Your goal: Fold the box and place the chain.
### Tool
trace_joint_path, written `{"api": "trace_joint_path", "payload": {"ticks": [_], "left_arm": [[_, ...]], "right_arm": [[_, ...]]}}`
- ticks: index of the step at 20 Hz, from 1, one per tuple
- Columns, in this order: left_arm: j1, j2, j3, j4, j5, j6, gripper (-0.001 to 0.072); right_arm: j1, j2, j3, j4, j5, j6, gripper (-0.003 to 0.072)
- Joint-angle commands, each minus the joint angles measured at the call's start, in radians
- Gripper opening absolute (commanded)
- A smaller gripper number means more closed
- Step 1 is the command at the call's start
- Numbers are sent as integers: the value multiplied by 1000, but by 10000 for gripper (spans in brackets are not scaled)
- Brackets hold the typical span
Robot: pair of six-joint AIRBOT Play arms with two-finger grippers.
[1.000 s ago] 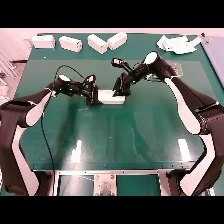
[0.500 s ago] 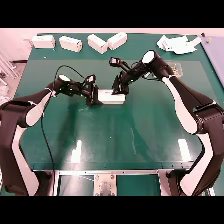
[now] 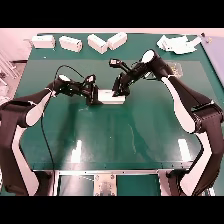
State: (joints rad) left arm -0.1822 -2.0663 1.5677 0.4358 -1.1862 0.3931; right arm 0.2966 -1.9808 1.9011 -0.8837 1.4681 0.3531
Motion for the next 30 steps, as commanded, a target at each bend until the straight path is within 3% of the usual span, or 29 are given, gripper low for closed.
{"api": "trace_joint_path", "payload": {"ticks": [1, 8, 11, 13, 19, 30], "left_arm": [[0, 0, 1, 0, 0, 0, 470], [0, 0, 1, 0, 0, 0, 471], [0, 0, 1, 0, 0, 0, 471], [0, 0, 1, 0, 0, 0, 470], [0, 0, 1, 0, 0, 0, 471], [0, 0, 1, 0, 0, 0, 470]], "right_arm": [[1, -17, 1, 0, 17, 6, 427], [4, -21, 2, 0, -57, 2, 432], [12, -19, 7, -1, -57, 2, 471], [11, -16, 18, -5, -57, 6, 415], [-13, 32, 14, 1, -7, 40, 360], [-36, 58, -133, 168, -58, -26, 268]]}}
